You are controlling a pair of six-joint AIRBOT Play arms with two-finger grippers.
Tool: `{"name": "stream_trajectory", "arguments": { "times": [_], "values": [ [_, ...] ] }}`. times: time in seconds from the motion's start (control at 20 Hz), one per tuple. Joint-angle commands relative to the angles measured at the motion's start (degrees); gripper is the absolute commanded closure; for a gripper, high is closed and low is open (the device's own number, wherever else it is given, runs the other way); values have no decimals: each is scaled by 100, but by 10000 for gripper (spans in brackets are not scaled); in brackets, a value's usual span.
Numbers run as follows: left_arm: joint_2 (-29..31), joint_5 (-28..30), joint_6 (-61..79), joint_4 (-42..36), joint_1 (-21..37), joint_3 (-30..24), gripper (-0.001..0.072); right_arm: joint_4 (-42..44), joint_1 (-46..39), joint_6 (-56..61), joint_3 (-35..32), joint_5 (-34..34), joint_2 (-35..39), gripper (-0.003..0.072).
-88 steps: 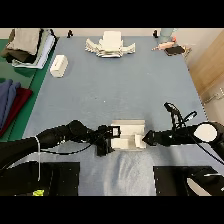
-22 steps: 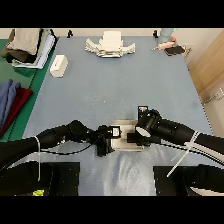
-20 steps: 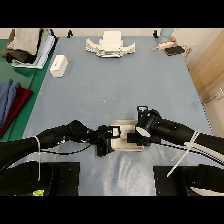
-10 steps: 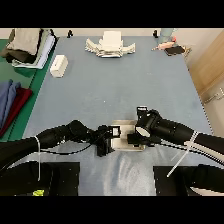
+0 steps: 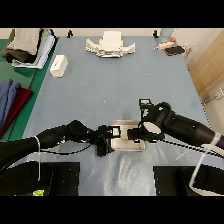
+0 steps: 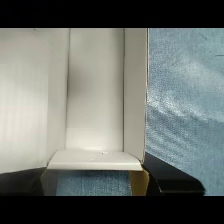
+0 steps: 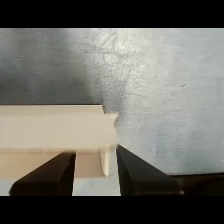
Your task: Fold the box.
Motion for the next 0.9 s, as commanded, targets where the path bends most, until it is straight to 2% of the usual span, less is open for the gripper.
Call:
{"name": "stream_trajectory", "arguments": {
  "times": [0.0,0.05,0.1,0.15,0.35,0.5,0.6,0.7,0.85],
  "values": [
    [0,2,2,2,-2,-2,189,-240,-9,-11,149,420,649,309],
    [0,2,2,4,-2,-2,189,-461,-22,-11,149,640,826,396],
    [0,2,2,2,-2,-2,190,-785,-76,-13,146,916,984,562],
    [0,2,0,2,-2,-2,189,-1027,-140,-35,140,1123,1095,674],
    [0,2,2,2,-2,-2,189,-1207,-1082,-942,118,1047,1224,684],
    [0,2,2,2,-2,-2,189,-726,-2164,-1934,9,282,1062,684],
    [0,2,2,2,-2,-2,189,166,-3016,-2922,-31,-339,752,684],
    [0,0,0,2,-2,-2,189,1467,-3801,-4135,-31,-787,249,684],
    [0,2,2,2,-2,-2,189,3967,-4594,-6129,-28,-804,-719,685]
  ]
}}
